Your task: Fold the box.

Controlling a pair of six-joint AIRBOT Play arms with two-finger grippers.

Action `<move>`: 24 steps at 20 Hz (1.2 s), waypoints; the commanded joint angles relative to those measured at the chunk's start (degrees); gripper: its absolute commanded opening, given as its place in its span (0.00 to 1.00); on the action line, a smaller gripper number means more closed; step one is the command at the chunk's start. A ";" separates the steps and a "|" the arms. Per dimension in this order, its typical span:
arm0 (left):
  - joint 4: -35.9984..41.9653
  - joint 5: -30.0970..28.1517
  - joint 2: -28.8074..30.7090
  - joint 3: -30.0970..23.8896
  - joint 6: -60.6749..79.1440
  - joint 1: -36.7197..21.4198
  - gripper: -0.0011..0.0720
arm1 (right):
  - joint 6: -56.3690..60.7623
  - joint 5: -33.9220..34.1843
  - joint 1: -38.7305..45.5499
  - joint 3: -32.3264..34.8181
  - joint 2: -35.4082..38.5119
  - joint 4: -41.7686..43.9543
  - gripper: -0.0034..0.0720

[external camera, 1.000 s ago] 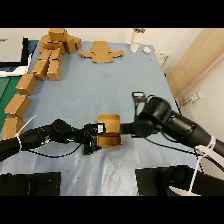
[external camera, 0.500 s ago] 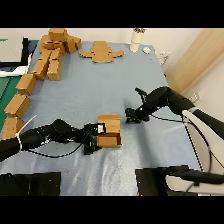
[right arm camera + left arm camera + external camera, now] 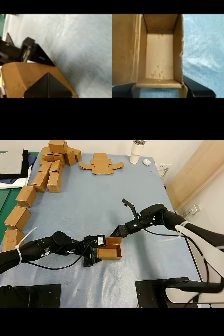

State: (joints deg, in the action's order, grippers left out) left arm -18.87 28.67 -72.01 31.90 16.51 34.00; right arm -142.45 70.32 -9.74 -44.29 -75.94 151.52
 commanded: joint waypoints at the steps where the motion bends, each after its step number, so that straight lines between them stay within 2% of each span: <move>1: -0.02 0.00 -0.02 0.00 0.00 -0.04 0.85 | -5.14 -1.97 -3.45 3.96 6.60 -0.07 0.05; 6: -0.02 -0.02 -0.02 0.00 0.00 -0.04 0.85 | -4.07 -9.70 -9.42 7.89 15.08 -4.98 0.05; 14: -0.02 -0.02 -0.02 0.00 0.00 -0.04 0.86 | 0.66 -27.93 -24.79 14.27 24.55 -24.52 0.05; 20: -0.02 -0.02 -0.02 0.00 0.00 -0.04 0.85 | 7.15 -31.06 -34.03 14.73 31.36 -42.97 0.06; 21: -0.02 -0.02 -0.02 0.00 0.00 -0.04 0.85 | 7.08 -30.91 -34.67 14.93 32.09 -44.24 0.08; 22: -0.02 -0.02 -0.02 0.00 0.00 -0.04 0.86 | 6.99 -30.49 -35.04 14.97 32.52 -44.13 0.29; 23: -0.02 -0.02 -0.02 0.00 0.00 -0.04 0.85 | 6.97 -29.94 -35.06 14.97 32.76 -43.43 0.60; 24: -0.02 -0.02 -0.02 0.00 0.00 -0.04 0.85 | 6.67 -29.00 -35.06 14.97 32.74 -42.80 0.66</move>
State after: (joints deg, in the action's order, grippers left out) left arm -18.90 28.64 -72.01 31.90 16.51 34.00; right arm -136.51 40.73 -43.31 -29.54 -44.56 111.61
